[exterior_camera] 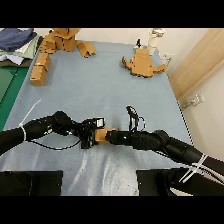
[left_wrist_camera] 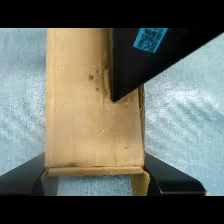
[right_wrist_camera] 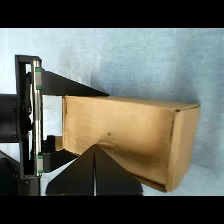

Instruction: Fold the box.

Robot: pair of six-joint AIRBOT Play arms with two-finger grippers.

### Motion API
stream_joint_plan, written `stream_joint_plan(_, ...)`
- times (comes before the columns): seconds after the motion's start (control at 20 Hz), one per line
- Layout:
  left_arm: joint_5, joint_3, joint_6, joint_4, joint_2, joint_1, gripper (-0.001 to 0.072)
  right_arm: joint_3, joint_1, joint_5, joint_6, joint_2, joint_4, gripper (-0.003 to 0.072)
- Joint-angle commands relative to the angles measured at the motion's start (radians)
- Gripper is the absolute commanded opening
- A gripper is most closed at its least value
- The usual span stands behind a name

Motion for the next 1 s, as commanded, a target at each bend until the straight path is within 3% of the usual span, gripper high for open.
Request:
stream_joint_plan(0.0,0.001,0.000,0.001,0.001,0.000,0.000,0.0335,0.014,0.001,0.012,0.001,0.028,0.009,0.0002)
stream_joint_plan(0.55,0.001,0.000,0.001,0.001,0.000,0.000,0.0335,0.014,0.008,-0.005,0.000,-0.018,-0.007,0.0001)
stream_joint_plan(0.75,0.000,0.000,0.001,0.001,0.000,0.000,0.0335,0.014,-0.003,-0.085,0.032,0.117,-0.187,0.0001)
stream_joint_plan(0.95,0.000,0.000,0.001,0.001,0.000,0.000,0.0336,0.014,-0.069,-0.386,0.266,0.257,-0.559,0.0001)
